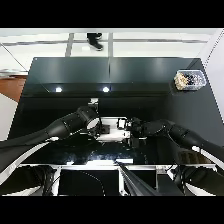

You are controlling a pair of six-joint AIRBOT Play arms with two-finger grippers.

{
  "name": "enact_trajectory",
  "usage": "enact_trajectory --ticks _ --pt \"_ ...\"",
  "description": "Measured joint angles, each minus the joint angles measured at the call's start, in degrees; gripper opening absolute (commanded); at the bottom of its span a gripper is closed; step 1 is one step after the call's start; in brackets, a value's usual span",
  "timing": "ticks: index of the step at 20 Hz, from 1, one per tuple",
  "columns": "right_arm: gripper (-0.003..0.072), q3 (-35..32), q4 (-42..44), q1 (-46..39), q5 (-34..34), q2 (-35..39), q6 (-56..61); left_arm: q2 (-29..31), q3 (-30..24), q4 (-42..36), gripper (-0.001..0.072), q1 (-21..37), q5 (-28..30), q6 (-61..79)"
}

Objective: Fold the box and place the chain.

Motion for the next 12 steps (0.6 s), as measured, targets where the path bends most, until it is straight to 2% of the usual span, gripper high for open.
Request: enact_trajectory --ticks 3,4,7,8,12 --pt "0.0459 -0.02 0.0 0.0 0.0 0.0 0.0 -0.07 0.0 -0.02 0.0032 0.0 0.11 0.09" --pt "0.0459 0.0 0.02 0.0 0.02 0.0 0.0 -0.07 0.0 -0.02 0.006 0.0 0.15 0.09" --pt "0.0459 0.0 0.02 0.0 0.0 0.0 0.0 -0.15 0.26 -0.2 0.0414 0.0 -0.31 0.31" --pt "0.0459 0.0 0.0 0.0 0.02 0.0 0.0 -0.11 0.52 -0.11 0.0486 0.0 -0.42 0.28" --pt "0.0459 0.0 0.0 0.0 0.0 0.0 0.0 -0.11 1.92 1.53 0.0492 0.0 -2.01 0.28"
